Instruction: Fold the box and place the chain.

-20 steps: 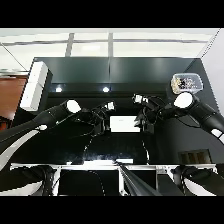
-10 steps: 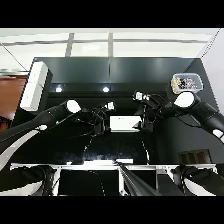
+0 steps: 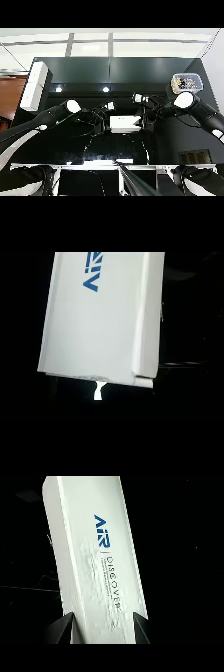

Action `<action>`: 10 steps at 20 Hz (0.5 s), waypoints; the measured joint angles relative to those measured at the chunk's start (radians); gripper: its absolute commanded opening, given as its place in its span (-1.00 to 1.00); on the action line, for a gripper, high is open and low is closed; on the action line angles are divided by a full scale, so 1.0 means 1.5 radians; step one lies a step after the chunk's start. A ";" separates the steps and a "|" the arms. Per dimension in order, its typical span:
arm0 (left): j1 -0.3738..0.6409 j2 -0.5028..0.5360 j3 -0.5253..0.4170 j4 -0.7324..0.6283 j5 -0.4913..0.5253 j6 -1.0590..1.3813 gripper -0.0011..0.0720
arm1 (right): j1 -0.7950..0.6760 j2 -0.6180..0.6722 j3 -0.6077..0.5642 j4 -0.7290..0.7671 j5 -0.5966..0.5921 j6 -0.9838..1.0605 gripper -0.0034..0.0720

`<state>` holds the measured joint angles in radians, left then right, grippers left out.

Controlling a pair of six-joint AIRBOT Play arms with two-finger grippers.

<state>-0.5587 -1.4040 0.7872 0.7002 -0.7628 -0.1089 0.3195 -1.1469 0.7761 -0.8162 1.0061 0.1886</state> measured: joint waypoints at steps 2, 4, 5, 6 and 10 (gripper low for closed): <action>0.000 0.000 0.000 0.000 0.000 0.000 -0.07 | 0.000 0.000 0.000 0.004 -0.001 -0.001 -0.21; 0.000 0.000 0.000 0.000 0.000 0.000 -0.07 | 0.000 0.000 0.000 0.008 -0.001 -0.001 -0.21; 0.000 0.000 0.000 0.000 0.000 0.000 -0.07 | 0.000 0.000 0.000 0.009 -0.001 -0.001 -0.21; 0.000 0.000 0.000 0.000 0.000 0.000 -0.07 | 0.000 0.000 0.000 0.010 -0.001 -0.001 -0.21; 0.000 0.000 0.000 0.000 0.000 0.000 -0.07 | 0.000 -0.001 -0.007 0.013 0.001 0.012 -0.21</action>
<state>-0.5587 -1.4040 0.7872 0.7002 -0.7628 -0.1089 0.3195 -1.1481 0.7650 -0.7963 1.0069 0.2062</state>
